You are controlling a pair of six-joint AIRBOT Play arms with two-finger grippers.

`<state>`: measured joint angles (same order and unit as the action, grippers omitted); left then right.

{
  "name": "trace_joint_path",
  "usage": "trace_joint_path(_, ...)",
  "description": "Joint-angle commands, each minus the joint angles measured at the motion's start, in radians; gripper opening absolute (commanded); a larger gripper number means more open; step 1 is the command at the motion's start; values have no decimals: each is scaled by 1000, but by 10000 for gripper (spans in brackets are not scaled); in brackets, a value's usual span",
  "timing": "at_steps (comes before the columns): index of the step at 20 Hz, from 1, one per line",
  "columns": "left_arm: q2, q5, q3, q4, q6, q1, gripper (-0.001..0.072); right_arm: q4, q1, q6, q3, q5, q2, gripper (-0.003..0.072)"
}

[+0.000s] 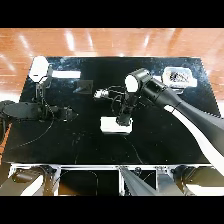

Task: Fold the box and place the chain.

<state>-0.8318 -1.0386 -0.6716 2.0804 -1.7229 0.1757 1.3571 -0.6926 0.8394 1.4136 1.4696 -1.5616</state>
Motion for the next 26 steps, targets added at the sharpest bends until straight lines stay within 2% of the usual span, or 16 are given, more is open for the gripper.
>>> trace_joint_path(1, 0, -1, 0, 0, 0, 1, 509, 9, 0, -6, 0, -23, -9, 595)
trace_joint_path(2, 0, -1, 0, 0, 0, 1, 509, 9, 0, -12, 0, -19, -9, 409)
trace_joint_path(3, 0, -1, 0, 0, 0, 1, 509, 9, 0, -24, 0, -11, -9, 347)
trace_joint_path(11, 0, -1, 0, 1, 0, 1, 509, 9, -1, -18, 0, 21, -9, 346)
trace_joint_path(26, 0, -5, 0, 5, 0, 1, 509, 40, -23, 5, -25, -10, -10, 347)
